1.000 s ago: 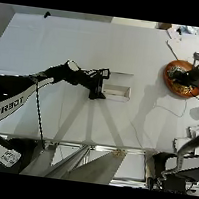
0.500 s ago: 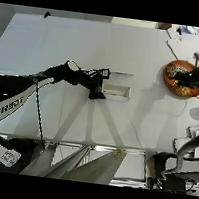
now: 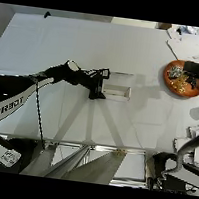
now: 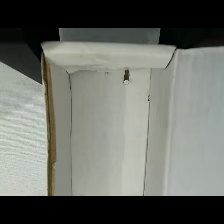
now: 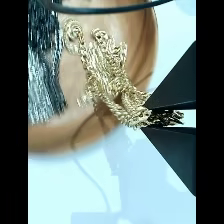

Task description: Fold the box and place the chain.

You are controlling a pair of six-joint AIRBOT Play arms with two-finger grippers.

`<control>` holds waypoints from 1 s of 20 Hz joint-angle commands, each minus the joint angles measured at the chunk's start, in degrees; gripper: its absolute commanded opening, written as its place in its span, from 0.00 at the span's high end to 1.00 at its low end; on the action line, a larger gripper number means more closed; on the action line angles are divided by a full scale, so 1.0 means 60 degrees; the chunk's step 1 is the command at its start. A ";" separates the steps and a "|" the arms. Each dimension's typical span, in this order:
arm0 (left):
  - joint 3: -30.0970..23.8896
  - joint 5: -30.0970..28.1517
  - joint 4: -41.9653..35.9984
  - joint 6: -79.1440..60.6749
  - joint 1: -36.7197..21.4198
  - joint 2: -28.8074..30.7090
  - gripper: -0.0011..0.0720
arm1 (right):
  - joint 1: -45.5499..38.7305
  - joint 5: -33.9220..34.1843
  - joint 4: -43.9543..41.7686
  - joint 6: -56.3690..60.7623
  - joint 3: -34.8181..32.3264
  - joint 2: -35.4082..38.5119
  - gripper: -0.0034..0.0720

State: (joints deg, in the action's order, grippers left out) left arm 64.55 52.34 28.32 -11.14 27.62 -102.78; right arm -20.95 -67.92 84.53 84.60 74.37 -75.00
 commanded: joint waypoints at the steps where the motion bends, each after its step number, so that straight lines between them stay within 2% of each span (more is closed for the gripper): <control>1: 0.0000 -0.0004 0.0000 0.0000 -0.0004 0.0004 0.77 | 0.1104 -0.0692 -0.0015 -0.0011 0.0004 0.0452 0.94; 5: 0.0000 -0.0004 0.0000 0.0000 -0.0004 0.0004 0.77 | 0.2601 -0.1326 0.0197 -0.0007 0.0004 0.0455 0.94; 10: -0.0004 -0.0004 0.0000 0.0000 -0.0004 0.0004 0.77 | 0.4299 -0.1344 0.0189 0.0157 0.0004 0.0455 0.94; 20: 0.0000 -0.0004 0.0000 0.0000 -0.0004 0.0004 0.77 | 0.7031 0.0044 0.0080 0.1297 0.0004 0.0313 0.94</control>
State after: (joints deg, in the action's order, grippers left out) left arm 64.55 52.31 28.29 -11.14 27.62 -102.78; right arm 17.32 -70.57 85.25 90.17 74.35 -72.58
